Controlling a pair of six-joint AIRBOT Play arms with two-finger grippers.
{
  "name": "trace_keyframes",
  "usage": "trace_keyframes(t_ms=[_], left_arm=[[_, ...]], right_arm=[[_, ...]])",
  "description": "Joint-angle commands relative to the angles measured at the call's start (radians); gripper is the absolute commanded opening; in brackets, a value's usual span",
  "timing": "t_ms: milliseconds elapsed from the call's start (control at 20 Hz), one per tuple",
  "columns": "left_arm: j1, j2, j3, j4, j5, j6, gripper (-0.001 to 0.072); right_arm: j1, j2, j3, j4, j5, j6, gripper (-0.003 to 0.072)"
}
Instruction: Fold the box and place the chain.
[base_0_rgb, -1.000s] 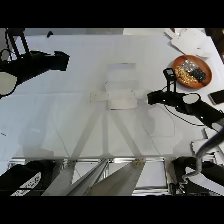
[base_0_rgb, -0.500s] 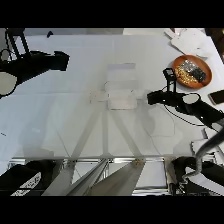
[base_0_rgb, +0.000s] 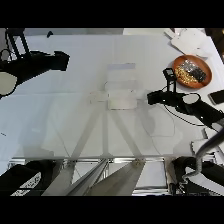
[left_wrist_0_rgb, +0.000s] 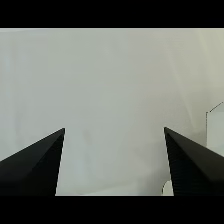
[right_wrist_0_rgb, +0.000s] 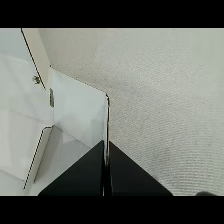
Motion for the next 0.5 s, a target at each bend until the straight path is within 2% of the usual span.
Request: trace_keyframes(t_ms=[0, 100, 150, 200, 250, 400, 450], left_arm=[[0.001, -0.003, 0.000, -0.026, 0.008, 0.031, 0.0698], [0.002, -0.030, 0.001, -0.055, 0.015, 0.145, 0.0685], [0.002, -0.055, 0.007, -0.104, -0.003, 0.226, 0.0630], [0.003, -0.095, 0.031, -0.177, -0.052, 0.343, 0.0629], [0.011, -0.146, 0.070, -0.260, -0.124, 0.455, 0.0629], [0.077, -0.355, 0.267, -0.569, -0.409, 0.716, 0.0631], [0.096, -0.418, 0.327, -0.623, -0.469, 0.768, 0.0632]], right_arm=[[0.000, -0.001, 0.000, 0.000, -0.001, 0.000, 0.0009], [0.000, -0.001, 0.000, 0.000, -0.002, 0.000, 0.0009], [0.000, -0.001, 0.000, 0.000, -0.002, 0.000, 0.0009], [0.000, -0.001, 0.000, 0.000, -0.002, 0.000, 0.0009], [0.000, -0.001, 0.000, 0.000, -0.002, 0.000, 0.0009], [0.000, -0.001, 0.000, 0.000, -0.002, 0.000, 0.0009], [0.000, -0.001, 0.000, 0.000, -0.002, 0.000, 0.0009]])
